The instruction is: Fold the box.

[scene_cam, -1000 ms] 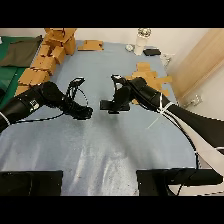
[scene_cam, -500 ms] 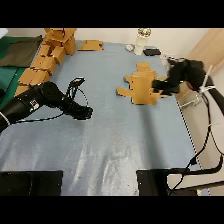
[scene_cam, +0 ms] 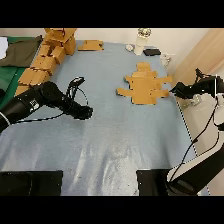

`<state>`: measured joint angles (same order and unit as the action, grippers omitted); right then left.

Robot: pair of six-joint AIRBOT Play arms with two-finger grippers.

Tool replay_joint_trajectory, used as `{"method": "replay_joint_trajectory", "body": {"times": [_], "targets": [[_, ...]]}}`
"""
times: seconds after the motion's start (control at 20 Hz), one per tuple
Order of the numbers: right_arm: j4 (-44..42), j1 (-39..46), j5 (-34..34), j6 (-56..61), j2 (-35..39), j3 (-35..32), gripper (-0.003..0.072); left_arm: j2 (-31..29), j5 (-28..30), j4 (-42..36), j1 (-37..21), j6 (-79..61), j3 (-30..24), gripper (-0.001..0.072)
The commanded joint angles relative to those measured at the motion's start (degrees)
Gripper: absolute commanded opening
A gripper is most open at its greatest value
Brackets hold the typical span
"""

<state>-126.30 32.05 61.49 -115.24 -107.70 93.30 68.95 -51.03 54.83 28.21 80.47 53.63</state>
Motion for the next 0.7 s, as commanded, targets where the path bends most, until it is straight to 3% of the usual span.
{"method": "replay_joint_trajectory", "body": {"times": [0.0, 0.25, 0.3, 0.45, 0.5, 0.55, 0.6, 0.65], "targets": [[-3.4, -1.1, 4.4, -4.9, -7.0, 6.2, 0.0444, 0.0, 0.1, -1.3, 0.0, 0.0, 0.1, 0.0013], [-5.1, -5.1, 10.6, -9.8, -8.5, 9.4, 0.0437, 0.0, 0.0, -8.2, 0.0, 0.0, 0.0, 0.0013], [-5.2, -6.0, 12.8, -10.0, -8.5, 9.9, 0.0397, 0.0, 0.0, -9.7, 0.0, 0.0, 0.1, 0.0013], [-5.5, -7.8, 18.2, -9.9, -8.2, 11.0, 0.0004, 0.0, -1.6, -11.8, 0.0, -0.1, 0.1, 0.0014], [-5.6, -8.2, 20.1, -9.9, -8.0, 11.0, 0.0002, 0.0, -2.5, -12.5, 0.0, -0.1, 0.1, 0.0015], [-5.6, -8.7, 21.5, -9.7, -7.8, 10.8, 0.0, 0.0, -3.3, -13.3, 0.0, -1.4, 0.2, 0.0057], [-5.7, -8.9, 22.4, -9.0, -7.3, 10.1, -0.0002, -0.1, -4.0, -14.1, 0.0, -2.5, 0.2, 0.0361], [-5.8, -9.0, 22.8, -7.5, -5.9, 8.2, -0.0003, -0.2, -4.3, -14.4, -0.1, -2.5, 0.2, 0.0545]]}}
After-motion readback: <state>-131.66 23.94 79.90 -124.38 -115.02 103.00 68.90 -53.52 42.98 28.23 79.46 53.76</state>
